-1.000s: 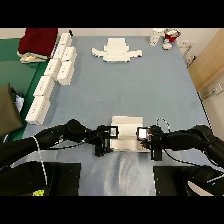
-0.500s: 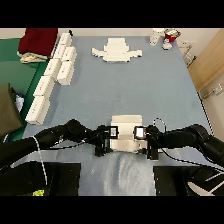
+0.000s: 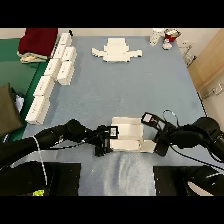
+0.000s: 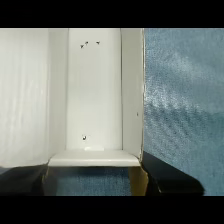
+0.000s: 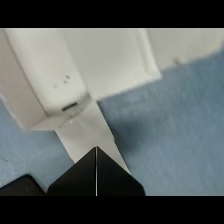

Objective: Fold the box.

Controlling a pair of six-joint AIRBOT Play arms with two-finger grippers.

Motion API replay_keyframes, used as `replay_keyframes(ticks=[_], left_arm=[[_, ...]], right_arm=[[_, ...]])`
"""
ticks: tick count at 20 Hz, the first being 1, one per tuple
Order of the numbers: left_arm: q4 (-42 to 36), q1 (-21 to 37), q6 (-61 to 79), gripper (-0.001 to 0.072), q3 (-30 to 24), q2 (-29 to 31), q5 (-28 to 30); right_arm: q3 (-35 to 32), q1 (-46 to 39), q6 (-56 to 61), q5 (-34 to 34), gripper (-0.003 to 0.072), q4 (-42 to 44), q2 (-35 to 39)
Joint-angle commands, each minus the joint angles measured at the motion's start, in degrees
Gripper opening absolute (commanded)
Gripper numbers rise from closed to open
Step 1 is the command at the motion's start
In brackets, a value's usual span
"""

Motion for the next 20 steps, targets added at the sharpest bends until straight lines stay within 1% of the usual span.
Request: replay_keyframes(ticks=[1,2,3,5,6,7,9,10,11,12,14,17,20], left_arm=[[0.00,0.00,0.02,0.0453,0.04,0.00,0.02],[-0.02,0.00,0.02,0.0454,0.04,0.00,0.02],[0.00,0.00,0.02,0.0454,0.04,0.00,0.02],[0.00,0.00,0.02,0.0454,0.04,0.00,0.02],[-0.02,0.00,0.00,0.0453,0.04,0.00,0.00],[0.00,0.00,0.00,0.0454,0.04,0.00,0.00],[0.00,0.00,0.00,0.0453,0.04,0.00,0.00],[0.00,0.00,0.00,0.0454,0.04,0.00,0.00],[0.00,0.00,0.02,0.0454,0.04,0.00,0.00],[0.00,0.00,0.00,0.0453,0.04,0.00,-0.02],[-0.02,0.00,0.00,0.0454,0.04,0.00,0.02],[-0.02,0.00,0.02,0.0454,0.04,0.00,-0.02],[-0.02,0.00,0.00,0.0454,0.04,0.00,0.00]], right_arm=[[2.54,-1.81,29.88,-10.84,0.0006,-20.28,1.25],[2.51,-3.98,34.34,-12.17,0.0006,-21.44,0.98],[2.51,-7.08,36.85,-13.00,0.0006,-20.44,0.37],[2.51,-15.26,37.13,-12.39,0.0006,-15.87,-1.66],[2.51,-20.70,35.69,-12.02,0.0006,-12.63,-2.99],[2.54,-26.27,32.92,-11.91,0.0006,-8.41,-4.44],[2.51,-38.45,26.05,-12.00,0.0006,4.63,-7.91],[2.38,-43.63,22.60,-12.02,0.0006,11.96,-9.70],[2.14,-47.23,20.74,-11.93,0.0006,16.33,-11.26],[1.77,-49.75,20.13,-11.93,0.0006,18.51,-12.74],[0.44,-51.34,20.17,-11.58,0.0005,19.17,-15.06],[-2.43,-51.28,20.17,-8.94,0.0005,22.93,-17.20],[-5.49,-50.80,20.15,-6.21,0.0005,26.27,-17.79]])
